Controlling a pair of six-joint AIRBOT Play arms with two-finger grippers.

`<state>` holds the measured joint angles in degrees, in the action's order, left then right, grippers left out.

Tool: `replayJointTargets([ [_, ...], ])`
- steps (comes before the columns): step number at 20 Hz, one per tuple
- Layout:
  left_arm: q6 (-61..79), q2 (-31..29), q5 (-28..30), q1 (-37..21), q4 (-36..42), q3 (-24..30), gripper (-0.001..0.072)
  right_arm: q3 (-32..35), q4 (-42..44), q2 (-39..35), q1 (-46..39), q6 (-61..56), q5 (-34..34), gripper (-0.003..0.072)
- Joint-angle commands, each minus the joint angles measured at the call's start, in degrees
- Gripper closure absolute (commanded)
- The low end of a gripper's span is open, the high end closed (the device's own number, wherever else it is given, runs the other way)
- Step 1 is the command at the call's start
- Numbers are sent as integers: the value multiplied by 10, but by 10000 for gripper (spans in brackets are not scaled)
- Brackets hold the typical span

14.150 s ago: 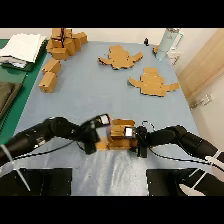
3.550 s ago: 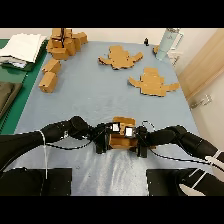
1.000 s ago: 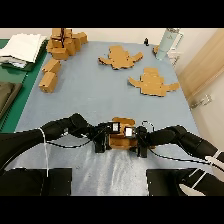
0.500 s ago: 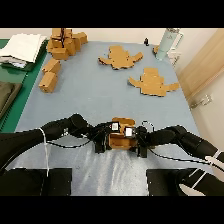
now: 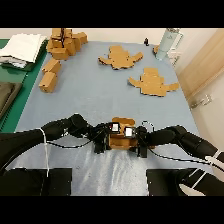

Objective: Fold the box.

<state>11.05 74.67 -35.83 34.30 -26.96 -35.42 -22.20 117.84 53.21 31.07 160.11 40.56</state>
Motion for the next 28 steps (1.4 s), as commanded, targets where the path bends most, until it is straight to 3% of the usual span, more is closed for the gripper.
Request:
replayJointTargets([
  [1, 1, 0, -1, 0, 2, 0, 233, 0, 0, 0, 0, 0, 0, 184],
  [10, 1, 0, -2, 0, 2, 0, 232, 0, 0, 0, 0, 0, 0, 185],
  [14, 1, 0, -2, 0, 2, 0, 233, 0, -69, 0, 0, 0, 0, 184],
  [28, 1, 0, -2, 0, 2, 0, 233, 0, -44, 0, 0, 0, 1, 184],
])
